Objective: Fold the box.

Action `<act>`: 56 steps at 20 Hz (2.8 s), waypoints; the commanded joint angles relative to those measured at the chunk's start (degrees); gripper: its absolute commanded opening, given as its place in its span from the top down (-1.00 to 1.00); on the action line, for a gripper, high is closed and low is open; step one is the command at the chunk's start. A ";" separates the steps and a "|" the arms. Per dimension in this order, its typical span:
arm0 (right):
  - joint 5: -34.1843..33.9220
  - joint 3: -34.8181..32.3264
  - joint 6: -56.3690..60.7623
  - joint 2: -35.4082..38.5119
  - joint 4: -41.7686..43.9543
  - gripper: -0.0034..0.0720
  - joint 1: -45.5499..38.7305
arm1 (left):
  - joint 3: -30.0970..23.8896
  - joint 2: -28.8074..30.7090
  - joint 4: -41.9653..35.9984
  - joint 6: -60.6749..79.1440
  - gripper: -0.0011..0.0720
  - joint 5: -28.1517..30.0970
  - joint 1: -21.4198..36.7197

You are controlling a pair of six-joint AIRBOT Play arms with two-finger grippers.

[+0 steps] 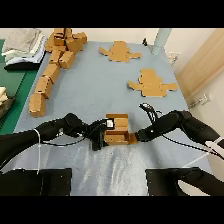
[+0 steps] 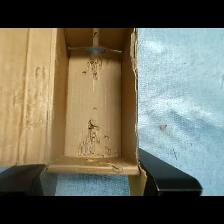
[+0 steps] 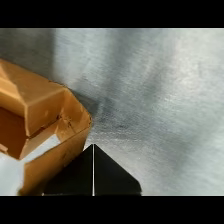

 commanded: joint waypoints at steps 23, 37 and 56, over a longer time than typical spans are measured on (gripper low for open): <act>2.43 1.88 1.36 2.29 9.16 -0.06 0.07 | 0.04 0.02 0.02 0.02 -0.11 0.02 -0.04; 6.54 7.45 32.54 -4.74 -10.86 -0.05 16.59 | 0.04 0.02 0.02 0.02 -0.11 0.02 -0.04; -10.64 21.99 55.82 -21.38 -24.46 0.51 26.99 | 0.04 0.02 0.02 0.02 -0.11 0.04 -0.04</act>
